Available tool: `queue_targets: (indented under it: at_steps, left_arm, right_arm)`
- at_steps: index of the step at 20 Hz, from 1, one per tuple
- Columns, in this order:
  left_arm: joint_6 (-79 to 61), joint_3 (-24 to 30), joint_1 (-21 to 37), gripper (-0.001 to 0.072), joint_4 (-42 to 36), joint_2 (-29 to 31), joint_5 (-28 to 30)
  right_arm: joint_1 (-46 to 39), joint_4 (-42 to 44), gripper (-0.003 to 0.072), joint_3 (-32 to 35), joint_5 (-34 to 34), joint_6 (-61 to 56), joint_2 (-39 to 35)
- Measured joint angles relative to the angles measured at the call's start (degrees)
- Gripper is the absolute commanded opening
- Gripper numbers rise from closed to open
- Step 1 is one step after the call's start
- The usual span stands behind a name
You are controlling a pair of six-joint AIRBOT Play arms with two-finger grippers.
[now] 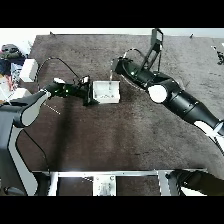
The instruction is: Fold the box and place the chain.
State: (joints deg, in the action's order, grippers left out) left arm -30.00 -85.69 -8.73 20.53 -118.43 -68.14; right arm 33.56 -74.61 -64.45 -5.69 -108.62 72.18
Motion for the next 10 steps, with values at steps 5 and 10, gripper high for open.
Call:
queue_targets:
  at_steps: [5,10]
  left_arm:
    - [0.0,0.0,0.0,0.0285,0.0,0.0,0.0]
    - [0.0,0.0,0.0,0.0285,0.0,0.0,0.0]
  right_arm:
    - [2.4,-0.2,0.0009,-0.9,-2.9,0.0,5.2]
    - [3.2,-0.5,0.0365,-1.0,-7.5,0.0,10.8]
